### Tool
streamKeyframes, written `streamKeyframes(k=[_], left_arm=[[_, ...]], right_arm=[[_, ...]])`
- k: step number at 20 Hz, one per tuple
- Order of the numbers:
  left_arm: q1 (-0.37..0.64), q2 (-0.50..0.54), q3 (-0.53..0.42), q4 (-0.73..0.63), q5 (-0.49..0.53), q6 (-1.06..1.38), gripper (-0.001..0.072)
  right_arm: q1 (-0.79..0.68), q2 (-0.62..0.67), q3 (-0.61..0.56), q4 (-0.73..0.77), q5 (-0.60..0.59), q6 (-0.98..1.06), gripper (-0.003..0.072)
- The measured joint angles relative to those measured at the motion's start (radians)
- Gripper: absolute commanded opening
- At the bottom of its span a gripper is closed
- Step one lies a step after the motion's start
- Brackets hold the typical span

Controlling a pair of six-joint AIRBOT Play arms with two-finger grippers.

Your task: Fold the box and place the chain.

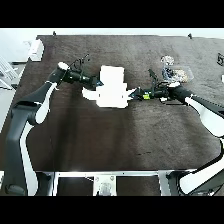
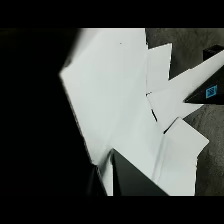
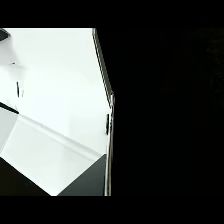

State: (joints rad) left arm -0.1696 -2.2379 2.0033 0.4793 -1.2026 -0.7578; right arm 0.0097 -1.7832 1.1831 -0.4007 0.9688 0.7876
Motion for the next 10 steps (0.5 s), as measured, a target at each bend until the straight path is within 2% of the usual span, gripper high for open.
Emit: streamKeyframes(k=[2, 4, 10], left_arm=[[0.000, 0.000, 0.000, -0.013, -0.011, 0.018, 0.0019], [-0.002, -0.001, 0.000, -0.023, -0.010, 0.040, 0.0019], [0.000, -0.001, 0.000, -0.037, -0.052, 0.179, 0.0015]], right_arm=[[-0.001, 0.002, 0.000, -0.001, -0.003, -0.012, 0.0177], [-0.011, 0.012, 0.000, -0.001, 0.002, -0.028, 0.0200], [-0.136, 0.115, 0.000, 0.005, 0.003, -0.054, 0.0199]])
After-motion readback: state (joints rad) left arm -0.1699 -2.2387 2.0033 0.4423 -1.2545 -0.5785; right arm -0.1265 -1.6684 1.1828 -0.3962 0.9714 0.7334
